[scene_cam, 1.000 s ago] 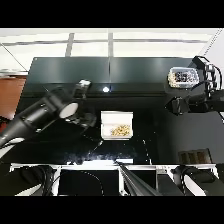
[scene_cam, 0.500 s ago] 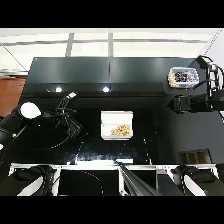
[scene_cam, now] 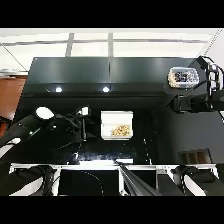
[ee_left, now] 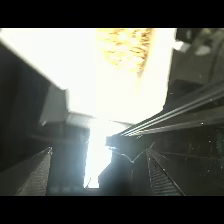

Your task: Fold the box and place the chain.

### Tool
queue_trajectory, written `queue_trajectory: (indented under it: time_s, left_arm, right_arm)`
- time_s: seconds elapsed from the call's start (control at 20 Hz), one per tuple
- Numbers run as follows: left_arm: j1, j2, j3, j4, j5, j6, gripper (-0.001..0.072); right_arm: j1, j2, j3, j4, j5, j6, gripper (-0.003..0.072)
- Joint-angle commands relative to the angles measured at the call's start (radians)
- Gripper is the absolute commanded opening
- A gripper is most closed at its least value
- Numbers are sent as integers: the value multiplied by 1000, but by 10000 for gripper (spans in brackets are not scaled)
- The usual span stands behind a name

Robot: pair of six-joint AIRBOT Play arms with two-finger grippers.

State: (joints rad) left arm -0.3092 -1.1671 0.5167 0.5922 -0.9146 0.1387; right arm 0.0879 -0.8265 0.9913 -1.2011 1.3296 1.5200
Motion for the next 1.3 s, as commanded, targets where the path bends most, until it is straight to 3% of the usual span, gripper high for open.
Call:
queue_trajectory:
  time_s: [0.0,0.25,0.3,0.35,0.7,1.1,1.25]
  left_arm:
    - [-37,-65,-1,-84,21,135,712]
    - [-46,-67,-1,-106,12,149,711]
    - [-47,-67,-1,-106,14,148,711]
    - [-47,-67,-1,-107,14,148,711]
    - [-54,-86,18,-163,23,146,711]
    - [-98,-103,36,-97,26,117,709]
    - [-109,-103,37,-87,54,93,612]
  right_arm:
    - [-1,1,0,-1,6,2,438]
    - [-1,0,0,-2,-7,2,441]
    - [0,0,0,-3,-6,3,687]
    - [-1,0,0,-4,-6,12,706]
    - [-1,-5,0,-5,-16,13,705]
    - [-1,-5,-3,-5,-18,13,705]
    - [0,-6,-15,-6,-43,0,705]
